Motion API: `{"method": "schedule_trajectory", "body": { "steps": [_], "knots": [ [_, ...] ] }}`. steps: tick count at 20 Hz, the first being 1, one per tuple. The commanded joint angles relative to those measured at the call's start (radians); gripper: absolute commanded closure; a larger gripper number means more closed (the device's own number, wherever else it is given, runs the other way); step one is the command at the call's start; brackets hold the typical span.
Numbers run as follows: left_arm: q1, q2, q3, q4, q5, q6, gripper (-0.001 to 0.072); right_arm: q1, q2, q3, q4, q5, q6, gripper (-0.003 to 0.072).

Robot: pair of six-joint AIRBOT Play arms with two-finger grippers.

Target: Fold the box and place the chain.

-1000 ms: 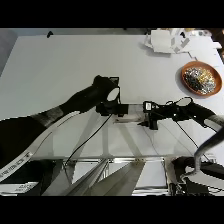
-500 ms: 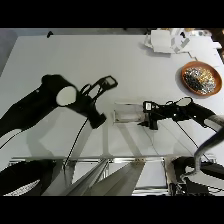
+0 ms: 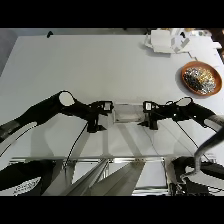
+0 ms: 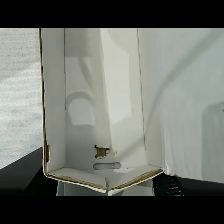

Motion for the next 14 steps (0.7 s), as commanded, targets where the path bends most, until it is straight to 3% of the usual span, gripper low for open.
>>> {"method": "schedule_trajectory", "body": {
  "steps": [1,5,14],
  "knots": [
    [0.012,-0.142,0.048,-0.16,0.068,0.19,0.0005,0.0,0.0,0.0,0.0,0.0,0.0,0.0279],
    [0.016,-0.253,0.136,-0.159,0.058,0.191,0.0002,0.0,0.0,0.0,0.0,0.0,0.0,0.0279],
    [0.014,-0.241,0.122,-0.118,0.027,0.217,0.0001,0.0,0.0,0.0,0.0,0.0,0.0,0.0279]
  ]
}}
